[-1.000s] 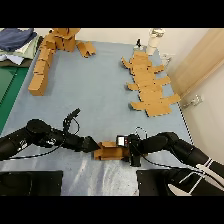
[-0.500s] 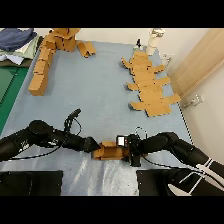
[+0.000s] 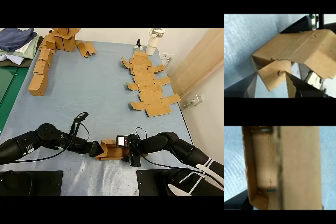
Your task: Fold the box.
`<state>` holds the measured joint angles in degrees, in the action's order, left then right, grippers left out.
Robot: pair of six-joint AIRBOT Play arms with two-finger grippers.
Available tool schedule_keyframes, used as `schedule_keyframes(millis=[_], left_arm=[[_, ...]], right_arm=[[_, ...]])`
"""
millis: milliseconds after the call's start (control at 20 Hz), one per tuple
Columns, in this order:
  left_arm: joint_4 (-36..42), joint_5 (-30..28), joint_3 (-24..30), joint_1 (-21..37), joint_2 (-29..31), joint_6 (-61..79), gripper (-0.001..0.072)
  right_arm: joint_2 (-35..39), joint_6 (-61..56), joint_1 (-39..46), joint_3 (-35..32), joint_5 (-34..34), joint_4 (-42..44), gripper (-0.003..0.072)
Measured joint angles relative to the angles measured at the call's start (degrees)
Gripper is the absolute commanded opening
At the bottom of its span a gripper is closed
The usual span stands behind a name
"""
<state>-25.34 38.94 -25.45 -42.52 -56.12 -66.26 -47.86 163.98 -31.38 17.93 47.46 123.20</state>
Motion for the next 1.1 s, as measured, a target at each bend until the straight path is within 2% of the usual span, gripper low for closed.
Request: schedule_keyframes(millis=[200,550,750,1100], left_arm=[[-12.2,-0.7,-5.2,-4.0,-2.6,-12.2,0.0548],[-23.8,-0.7,-13.8,-12.5,-10.1,-30.5,0.0537],[-32.6,1.8,-18.8,-16.5,-13.2,-43.4,0.0529],[-44.0,6.9,-21.7,-20.7,-14.8,-65.0,0.0529]], right_arm=[[0.0,0.0,0.0,0.0,0.0,0.0,0.0507],[0.0,0.0,0.0,0.0,0.0,0.0,0.0507],[0.0,0.0,0.0,0.0,0.0,-0.1,0.0507],[0.0,0.0,0.0,0.0,0.0,0.1,0.0507]])
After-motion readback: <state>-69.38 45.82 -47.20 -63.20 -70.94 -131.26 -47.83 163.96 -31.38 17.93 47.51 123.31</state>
